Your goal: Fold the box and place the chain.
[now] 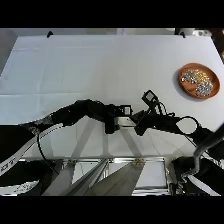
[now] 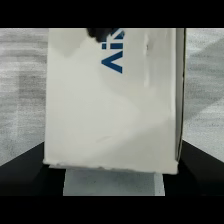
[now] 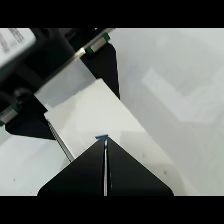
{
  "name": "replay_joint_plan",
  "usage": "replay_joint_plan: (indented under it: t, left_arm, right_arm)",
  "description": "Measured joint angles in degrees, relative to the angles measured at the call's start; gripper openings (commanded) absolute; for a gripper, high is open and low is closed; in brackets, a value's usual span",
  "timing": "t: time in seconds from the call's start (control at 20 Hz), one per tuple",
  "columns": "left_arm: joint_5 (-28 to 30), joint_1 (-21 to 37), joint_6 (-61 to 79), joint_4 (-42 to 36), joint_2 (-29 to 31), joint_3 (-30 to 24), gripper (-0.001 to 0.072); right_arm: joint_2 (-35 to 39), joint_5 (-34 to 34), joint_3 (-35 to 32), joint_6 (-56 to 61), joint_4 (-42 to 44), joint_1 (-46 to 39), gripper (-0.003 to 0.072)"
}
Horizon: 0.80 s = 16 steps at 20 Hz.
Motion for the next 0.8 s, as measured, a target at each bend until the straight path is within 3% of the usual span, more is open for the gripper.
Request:
replay_joint_plan:
  t: [0.45, 0.8]
  left_arm:
    - [-0.04, 0.0, -0.07, 0.02, -0.02, -0.02, 0.0073]
    - [-0.04, -0.02, -0.04, 0.02, -0.02, -0.02, 0.0073]
  right_arm:
    - [0.39, -4.48, -4.24, -2.12, 2.54, 0.04, 0.0009]
    - [0.09, -4.02, -6.62, -2.84, 2.67, 0.0, 0.0009]
